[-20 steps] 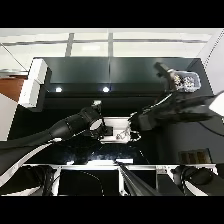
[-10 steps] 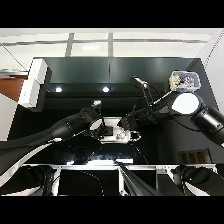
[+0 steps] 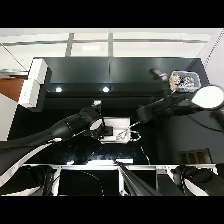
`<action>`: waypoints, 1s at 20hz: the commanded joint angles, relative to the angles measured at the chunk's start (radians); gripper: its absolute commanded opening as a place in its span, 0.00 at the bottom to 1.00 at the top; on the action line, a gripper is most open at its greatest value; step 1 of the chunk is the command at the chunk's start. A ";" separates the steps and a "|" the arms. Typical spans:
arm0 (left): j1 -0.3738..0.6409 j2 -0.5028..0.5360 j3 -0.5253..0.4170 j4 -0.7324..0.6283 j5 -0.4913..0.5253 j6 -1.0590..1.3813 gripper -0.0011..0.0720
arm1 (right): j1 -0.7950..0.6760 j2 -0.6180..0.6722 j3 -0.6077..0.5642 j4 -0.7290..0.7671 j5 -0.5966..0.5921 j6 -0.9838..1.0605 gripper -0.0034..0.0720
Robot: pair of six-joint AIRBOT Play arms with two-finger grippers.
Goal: Fold the box and place the chain.
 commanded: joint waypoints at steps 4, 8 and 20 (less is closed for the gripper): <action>0.000 0.000 0.000 0.001 0.001 0.000 0.06 | -0.340 0.072 -0.056 -0.537 -0.116 0.126 0.99; 0.000 0.000 0.000 0.000 0.003 0.000 0.06 | -0.436 -0.064 -0.126 -0.560 -0.346 0.192 0.98; 0.000 0.000 0.000 0.004 0.003 0.000 0.06 | -0.439 -0.581 0.129 -0.547 -0.516 0.286 0.52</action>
